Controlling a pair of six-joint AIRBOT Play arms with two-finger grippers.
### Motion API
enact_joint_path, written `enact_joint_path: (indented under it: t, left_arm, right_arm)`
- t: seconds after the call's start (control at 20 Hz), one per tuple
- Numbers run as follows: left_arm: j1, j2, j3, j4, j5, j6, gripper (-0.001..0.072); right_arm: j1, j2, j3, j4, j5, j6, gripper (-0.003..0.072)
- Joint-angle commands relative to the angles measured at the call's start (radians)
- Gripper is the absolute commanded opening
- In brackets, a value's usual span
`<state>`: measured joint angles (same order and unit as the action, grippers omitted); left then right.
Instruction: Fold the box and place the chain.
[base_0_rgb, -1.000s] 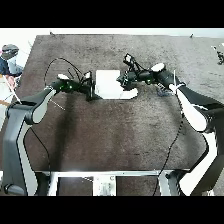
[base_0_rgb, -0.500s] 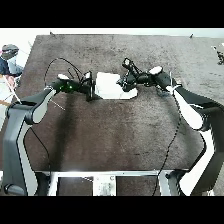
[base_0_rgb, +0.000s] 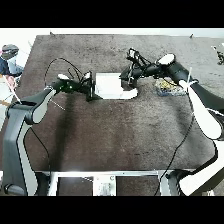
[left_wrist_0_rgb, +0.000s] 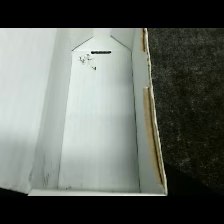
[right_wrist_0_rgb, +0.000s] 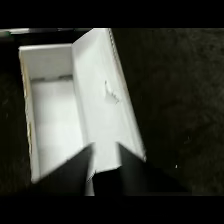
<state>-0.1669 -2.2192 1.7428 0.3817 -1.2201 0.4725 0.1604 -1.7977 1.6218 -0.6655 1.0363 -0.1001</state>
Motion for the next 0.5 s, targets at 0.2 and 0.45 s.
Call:
enact_joint_path:
  t: [0.2, 0.45]
  left_arm:
    - [0.000, 0.000, 0.000, 0.000, 0.001, 0.000, 0.0177]
    - [0.000, 0.000, 0.000, 0.000, 0.001, 0.000, 0.0176]
  right_arm:
    - [0.013, -0.047, -0.003, -0.281, 0.063, 0.071, 0.0699]
    - [0.040, -0.113, -0.003, -0.281, 0.023, 0.071, 0.0640]
